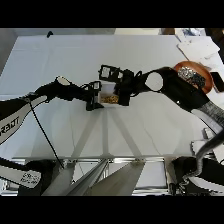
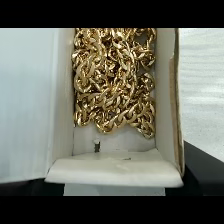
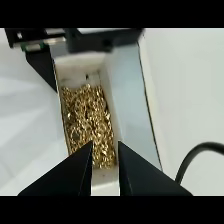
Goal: Fold the box and place the chain.
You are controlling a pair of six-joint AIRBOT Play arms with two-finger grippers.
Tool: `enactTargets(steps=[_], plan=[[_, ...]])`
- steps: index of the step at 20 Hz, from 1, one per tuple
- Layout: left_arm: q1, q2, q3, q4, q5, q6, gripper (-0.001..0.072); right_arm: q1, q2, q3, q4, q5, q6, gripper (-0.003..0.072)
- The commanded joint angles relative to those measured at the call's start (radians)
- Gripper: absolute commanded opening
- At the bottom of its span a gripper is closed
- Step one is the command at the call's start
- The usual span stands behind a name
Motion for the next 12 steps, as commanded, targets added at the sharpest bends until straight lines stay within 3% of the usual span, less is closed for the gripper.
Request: enactTargets(steps=[1,6,12], plan=[[0.000,0.001,0.000,0.000,0.000,0.000,0.0256,-0.026,-0.059,0.130,-0.098,0.157,0.213,0.0155],[0.000,0.001,0.000,0.000,0.000,0.000,0.0256,-0.088,-0.226,0.369,-0.092,0.255,0.363,0.0157],[0.000,0.001,0.000,0.000,0.000,0.000,0.0256,-0.131,-0.349,0.407,0.088,0.383,0.286,0.0201]])
